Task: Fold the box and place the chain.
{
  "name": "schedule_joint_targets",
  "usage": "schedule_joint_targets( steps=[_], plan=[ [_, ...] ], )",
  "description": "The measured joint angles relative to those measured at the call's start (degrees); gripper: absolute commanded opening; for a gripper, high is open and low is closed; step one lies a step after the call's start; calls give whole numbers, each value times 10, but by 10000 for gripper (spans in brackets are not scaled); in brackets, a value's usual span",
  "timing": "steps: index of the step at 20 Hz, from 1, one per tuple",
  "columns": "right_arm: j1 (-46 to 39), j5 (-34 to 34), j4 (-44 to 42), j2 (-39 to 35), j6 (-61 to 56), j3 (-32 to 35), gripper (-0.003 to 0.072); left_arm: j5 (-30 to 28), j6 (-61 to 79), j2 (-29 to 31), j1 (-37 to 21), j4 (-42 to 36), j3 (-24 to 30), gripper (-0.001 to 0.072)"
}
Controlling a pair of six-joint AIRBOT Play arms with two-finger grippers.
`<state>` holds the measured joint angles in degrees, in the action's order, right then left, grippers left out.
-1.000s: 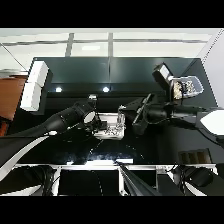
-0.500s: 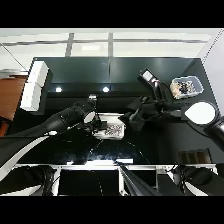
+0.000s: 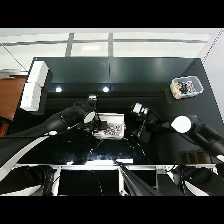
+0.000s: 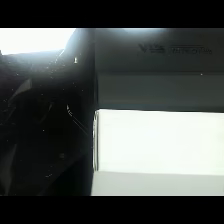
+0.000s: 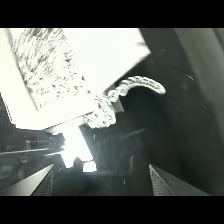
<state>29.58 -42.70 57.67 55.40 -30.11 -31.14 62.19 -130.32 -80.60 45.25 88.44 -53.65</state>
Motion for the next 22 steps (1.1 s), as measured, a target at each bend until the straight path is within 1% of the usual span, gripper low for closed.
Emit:
schedule_joint_targets(
  steps=[2, 5, 8, 14, 22],
  plan=[
    [19, 43, -4, 28, 45, 11, 654, 0, 0, 0, 0, 0, 0, 31],
    [35, 105, -10, 61, 79, 19, 654, 0, 0, 0, 0, 0, 0, 30],
    [42, 136, -21, 81, 104, 22, 653, 0, 0, 0, 0, 0, 0, 30],
    [45, 161, -57, 107, 146, 21, 654, -1, 0, 0, 0, 0, 0, 30],
    [46, 170, -99, 126, 177, 10, 654, -1, 0, 0, 0, 0, 0, 30]
  ],
)
